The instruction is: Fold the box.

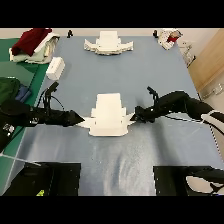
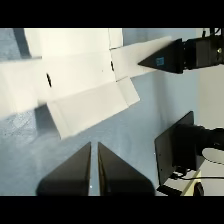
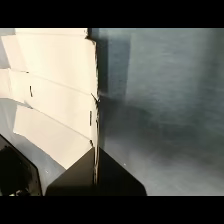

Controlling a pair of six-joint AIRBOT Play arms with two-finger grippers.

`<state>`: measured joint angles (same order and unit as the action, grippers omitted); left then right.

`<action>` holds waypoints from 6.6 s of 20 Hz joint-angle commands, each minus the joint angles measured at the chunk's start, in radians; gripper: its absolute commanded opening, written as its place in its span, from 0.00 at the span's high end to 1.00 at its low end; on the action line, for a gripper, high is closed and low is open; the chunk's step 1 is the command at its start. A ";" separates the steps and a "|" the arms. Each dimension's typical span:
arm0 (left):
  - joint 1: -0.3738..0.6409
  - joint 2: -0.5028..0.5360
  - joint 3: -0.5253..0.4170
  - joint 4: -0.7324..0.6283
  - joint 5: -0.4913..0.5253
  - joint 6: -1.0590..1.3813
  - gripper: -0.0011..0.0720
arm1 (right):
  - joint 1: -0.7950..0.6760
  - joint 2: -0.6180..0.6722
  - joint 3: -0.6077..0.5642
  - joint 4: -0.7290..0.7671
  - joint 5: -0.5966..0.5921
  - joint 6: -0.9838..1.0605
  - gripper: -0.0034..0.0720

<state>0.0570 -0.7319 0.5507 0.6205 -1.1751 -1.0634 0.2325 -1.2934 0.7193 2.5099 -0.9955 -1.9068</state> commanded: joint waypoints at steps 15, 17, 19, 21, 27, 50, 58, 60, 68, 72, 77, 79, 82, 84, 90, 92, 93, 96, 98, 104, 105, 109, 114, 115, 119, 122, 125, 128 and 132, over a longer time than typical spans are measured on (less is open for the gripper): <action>-0.002 -0.681 0.286 -0.004 0.018 0.190 0.46 | 0.173 0.360 -0.285 -0.027 0.158 -0.054 0.95; -0.002 -0.747 0.320 -0.039 -0.023 0.238 0.46 | 0.173 0.360 -0.285 -0.027 0.158 -0.054 0.95; -0.009 -0.800 0.352 -0.085 -0.077 0.294 0.46 | 0.173 0.360 -0.285 -0.027 0.158 -0.054 0.95; -0.031 -0.838 0.377 -0.093 -0.098 0.333 0.46 | 0.173 0.360 -0.285 -0.027 0.159 -0.054 0.95; -0.094 -0.869 0.393 -0.092 -0.193 0.447 0.68 | 0.173 0.360 -0.285 -0.029 0.159 -0.054 0.95; -0.106 -0.827 0.442 -0.159 -0.323 0.705 0.97 | 0.152 0.360 -0.195 -0.525 0.164 0.151 0.54; -0.295 -0.566 0.415 -0.019 -0.053 0.947 0.98 | 0.058 0.360 0.020 -0.847 0.097 0.481 0.13; -0.350 -0.475 0.355 -0.011 0.026 0.982 0.98 | 0.058 0.362 0.031 -0.853 0.098 0.496 0.13; -0.632 -0.096 -0.048 -0.044 0.580 1.126 0.98 | 0.058 0.361 0.030 -0.852 0.097 0.532 0.13; -0.704 -0.061 -0.148 -0.083 0.688 1.128 0.97 | 0.058 0.361 0.030 -0.852 0.097 0.545 0.13; -0.716 -0.068 -0.156 -0.090 0.703 1.126 0.97 | 0.058 0.359 0.029 -0.851 0.097 0.547 0.15; -0.715 -0.068 -0.145 -0.090 0.691 1.126 0.97 | 0.058 0.359 0.029 -0.845 0.097 0.547 0.15; -0.660 -0.084 -0.112 -0.090 0.573 1.126 0.97 | 0.058 0.358 0.029 -0.845 0.097 0.547 0.15; -0.599 -0.124 -0.071 -0.092 0.456 1.127 0.97 | 0.058 0.358 0.029 -0.845 0.097 0.549 0.15; -0.531 -0.275 0.029 -0.102 0.303 1.181 0.97 | 0.058 0.358 0.029 -0.845 0.097 0.556 0.15; -0.531 -0.313 0.039 -0.129 0.290 1.212 0.97 | 0.058 0.357 0.029 -0.845 0.098 0.557 0.15; -0.531 -0.325 0.039 -0.153 0.290 1.230 0.97 | 0.058 0.357 0.029 -0.845 0.097 0.557 0.15; -0.528 -0.328 0.047 -0.187 0.282 1.261 0.97 | 0.058 0.357 0.029 -0.845 0.097 0.564 0.15; -0.510 -0.328 0.061 -0.187 0.247 1.257 0.97 | 0.058 0.357 0.029 -0.845 0.097 0.564 0.15; -0.455 -0.335 0.072 -0.187 0.224 1.230 0.97 | 0.058 0.358 0.029 -0.845 0.097 0.564 0.15; -0.455 -0.337 0.072 -0.187 0.225 1.230 0.97 | 0.058 0.357 0.029 -0.845 0.097 0.564 0.15; -0.456 -0.352 0.072 -0.182 0.225 1.227 0.97 | 0.058 0.357 0.029 -0.845 0.102 0.564 0.15; -0.457 -0.394 0.071 -0.175 0.220 1.228 0.97 | 0.058 0.358 0.029 -0.845 0.105 0.564 0.15; -0.457 -0.398 0.071 -0.174 0.214 1.228 0.97 | 0.058 0.357 0.029 -0.845 0.105 0.564 0.15; -0.457 -0.397 0.070 -0.174 0.230 1.232 0.97 | 0.058 0.358 0.029 -0.845 0.105 0.564 0.15; -0.463 -0.367 0.069 -0.175 0.251 1.276 0.98 | 0.058 0.358 0.029 -0.845 0.104 0.564 0.15; -0.495 -0.270 0.038 -0.175 0.347 1.295 0.98 | 0.058 0.358 0.029 -0.845 0.105 0.564 0.15; -0.548 -0.200 -0.016 -0.175 0.414 1.361 0.98 | 0.058 0.357 0.029 -0.845 0.105 0.564 0.15; -0.624 -0.190 -0.087 -0.177 0.523 1.371 0.98 | 0.058 0.358 0.029 -0.845 0.105 0.564 0.15</action>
<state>-0.5209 -0.9413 0.5068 0.4438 -0.7467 0.2890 0.2905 -0.9356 0.7483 1.6646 -0.8909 -1.3430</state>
